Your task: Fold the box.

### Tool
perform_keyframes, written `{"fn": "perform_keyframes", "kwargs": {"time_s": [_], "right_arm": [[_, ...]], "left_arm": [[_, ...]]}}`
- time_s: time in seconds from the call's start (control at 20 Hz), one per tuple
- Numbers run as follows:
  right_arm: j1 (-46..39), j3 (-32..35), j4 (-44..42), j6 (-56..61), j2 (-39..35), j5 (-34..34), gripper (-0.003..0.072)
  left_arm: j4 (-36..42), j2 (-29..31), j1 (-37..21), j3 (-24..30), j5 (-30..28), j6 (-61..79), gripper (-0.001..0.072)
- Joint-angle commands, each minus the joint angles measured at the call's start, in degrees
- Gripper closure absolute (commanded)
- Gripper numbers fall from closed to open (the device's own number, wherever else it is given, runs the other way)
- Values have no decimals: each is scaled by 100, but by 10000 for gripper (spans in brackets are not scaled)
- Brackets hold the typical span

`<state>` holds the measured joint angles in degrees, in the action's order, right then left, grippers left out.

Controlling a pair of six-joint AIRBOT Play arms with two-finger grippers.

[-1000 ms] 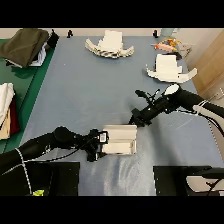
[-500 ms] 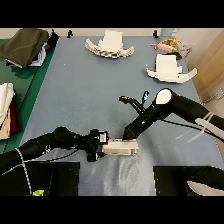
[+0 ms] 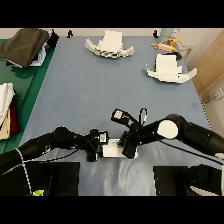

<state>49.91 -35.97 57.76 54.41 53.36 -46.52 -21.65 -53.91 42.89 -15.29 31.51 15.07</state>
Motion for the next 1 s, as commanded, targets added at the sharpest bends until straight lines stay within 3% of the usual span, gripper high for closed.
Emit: {"fn": "perform_keyframes", "kwargs": {"time_s": [0.0,0.1,0.2,0.35,0.4,0.6,0.95], "right_arm": [[638,555,516,-153,-415,1034,680],[881,654,822,-151,-476,1139,625],[986,651,953,-157,-476,1097,389],[986,651,955,-404,-476,990,278],[984,651,964,-511,-474,957,197],[986,651,1569,-588,-474,951,163],[986,645,1838,-907,-525,1093,164]], "left_arm": [[0,-4,-2,-2,0,0,201],[0,-4,-2,-2,0,-2,201],[0,-4,-2,-2,0,-2,201],[0,-4,-2,0,0,0,201],[0,-4,-2,-2,0,0,201],[0,-4,-2,-2,0,0,201],[0,-4,-2,-2,0,0,201]]}}
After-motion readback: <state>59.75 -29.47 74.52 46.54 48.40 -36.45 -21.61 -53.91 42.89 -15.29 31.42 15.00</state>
